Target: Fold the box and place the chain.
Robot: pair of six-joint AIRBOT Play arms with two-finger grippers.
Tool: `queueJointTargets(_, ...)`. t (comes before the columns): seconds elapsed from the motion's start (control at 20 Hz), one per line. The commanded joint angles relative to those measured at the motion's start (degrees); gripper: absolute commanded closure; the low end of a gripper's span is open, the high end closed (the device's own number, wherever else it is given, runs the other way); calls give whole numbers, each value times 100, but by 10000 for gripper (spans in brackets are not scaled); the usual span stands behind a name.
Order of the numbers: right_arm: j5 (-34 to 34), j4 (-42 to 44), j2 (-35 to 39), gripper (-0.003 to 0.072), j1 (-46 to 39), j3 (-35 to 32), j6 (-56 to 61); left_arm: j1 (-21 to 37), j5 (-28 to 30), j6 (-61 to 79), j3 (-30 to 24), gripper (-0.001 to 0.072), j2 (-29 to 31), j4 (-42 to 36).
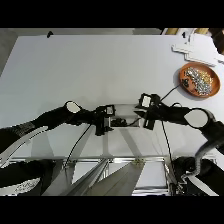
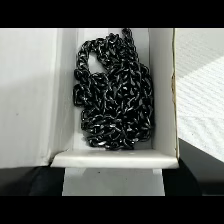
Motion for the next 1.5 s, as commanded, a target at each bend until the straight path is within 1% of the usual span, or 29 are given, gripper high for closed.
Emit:
queueJointTargets(0.0,739,-1014,37,506,-1003,-39,-153,-2,2,0,2,457,-2,0)
queueJointTargets(0.1,695,-979,-199,508,-1285,-179,-546,-2,2,0,2,457,-2,0)
queueJointTargets(0.3,688,-903,-968,493,-977,-234,-1237,0,2,0,2,457,-2,0)
queueJointTargets(0.35,664,-791,-1152,440,-883,-234,-1436,0,2,0,2,457,-2,0)
queueJointTargets(0.4,566,-592,-1320,341,-813,-234,-1574,-2,2,0,2,457,-2,0)
queueJointTargets(0.45,433,-382,-1447,279,-776,-234,-1580,-2,2,0,2,457,-2,0)
queueJointTargets(0.55,254,70,-1620,270,-765,-234,-1797,-2,2,0,2,457,-2,0)
queueJointTargets(0.65,238,476,-1637,275,-765,-234,-2262,0,2,0,2,457,-2,0)
queueJointTargets(0.7,238,656,-1637,287,-765,-234,-2437,-2,0,0,2,457,-2,0)
queueJointTargets(0.75,238,769,-1637,323,-765,-234,-2529,0,2,0,2,457,-2,0)
queueJointTargets(0.8,243,800,-1637,395,-765,-238,-2586,0,0,0,2,457,-2,0)
queueJointTargets(0.85,240,798,-1637,412,-765,-238,-2586,0,2,0,2,457,-2,0)
queueJointTargets(0.95,236,896,-1637,414,-765,-238,-2586,-2,0,0,2,457,-2,0)
queueJointTargets(1.0,240,1016,-1637,435,-765,-238,-2586,0,2,0,2,457,-2,0)
queueJointTargets(1.05,254,1062,-1637,508,-765,-238,-2586,-2,2,0,2,457,-2,0)
queueJointTargets(1.1,273,1051,-1637,597,-765,-238,-2577,0,2,0,2,457,-2,0)
queueJointTargets(1.15,269,966,-1624,655,-769,-238,-2459,0,2,0,2,457,-2,0)
queueJointTargets(1.25,199,411,-1392,655,-772,-238,-1613,0,2,0,2,457,-2,0)
queueJointTargets(1.3,203,-13,-1163,656,-772,-238,-1045,-2,2,0,2,457,-2,0)
queueJointTargets(1.4,374,-752,-588,665,-772,-238,-22,0,2,0,2,457,-2,0)
queueJointTargets(1.45,529,-861,-293,665,-772,-238,326,0,0,0,2,457,-2,0)
